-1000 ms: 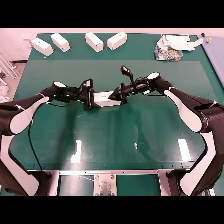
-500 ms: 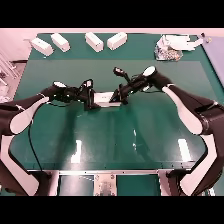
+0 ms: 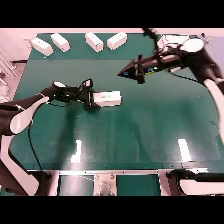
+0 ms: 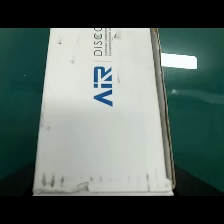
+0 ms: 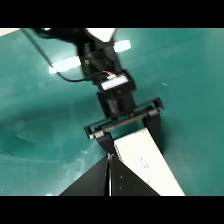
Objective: Fold the box and place the chain.
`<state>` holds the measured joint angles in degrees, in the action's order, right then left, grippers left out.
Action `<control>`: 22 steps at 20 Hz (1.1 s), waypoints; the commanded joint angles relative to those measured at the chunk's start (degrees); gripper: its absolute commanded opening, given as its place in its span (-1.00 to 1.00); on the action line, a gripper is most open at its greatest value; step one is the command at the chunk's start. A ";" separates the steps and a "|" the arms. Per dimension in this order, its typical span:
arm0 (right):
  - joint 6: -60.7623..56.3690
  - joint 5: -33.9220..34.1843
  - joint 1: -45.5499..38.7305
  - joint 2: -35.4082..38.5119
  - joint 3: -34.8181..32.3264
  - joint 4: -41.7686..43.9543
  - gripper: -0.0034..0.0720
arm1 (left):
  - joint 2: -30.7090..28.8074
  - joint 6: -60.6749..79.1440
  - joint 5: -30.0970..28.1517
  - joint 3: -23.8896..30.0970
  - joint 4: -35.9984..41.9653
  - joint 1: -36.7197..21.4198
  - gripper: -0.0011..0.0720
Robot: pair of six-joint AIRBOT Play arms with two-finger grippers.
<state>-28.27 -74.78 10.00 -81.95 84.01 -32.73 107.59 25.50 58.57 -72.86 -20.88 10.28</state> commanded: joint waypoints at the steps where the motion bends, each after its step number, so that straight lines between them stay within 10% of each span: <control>1: -6.51 14.64 -2.21 14.36 -15.58 -5.38 -0.89 | -0.02 0.13 0.22 -0.04 0.26 0.02 0.75; 6: -8.81 26.45 -7.13 29.55 -37.13 -5.35 -0.89 | -0.02 0.46 0.55 -0.04 2.01 0.02 0.75; 13: -8.79 26.93 -11.58 31.93 -46.03 -5.73 -0.89 | -0.04 0.44 0.52 -0.04 2.10 0.02 0.74; 14: -8.81 26.93 -11.54 31.93 -46.27 -5.70 -0.89 | -0.09 0.33 0.33 -0.04 2.27 0.02 0.63; 16: -8.81 26.95 -11.54 31.95 -46.34 -5.70 -0.89 | -0.28 0.35 1.11 -0.07 1.97 -0.20 -0.87; 22: -8.83 26.73 -11.54 32.04 -46.36 -5.73 -0.89 | -7.43 -5.31 -3.58 0.22 3.65 -1.60 -0.94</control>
<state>-37.01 -48.07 -1.52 -50.02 37.85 -38.41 103.72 24.40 58.15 -72.82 -17.82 9.30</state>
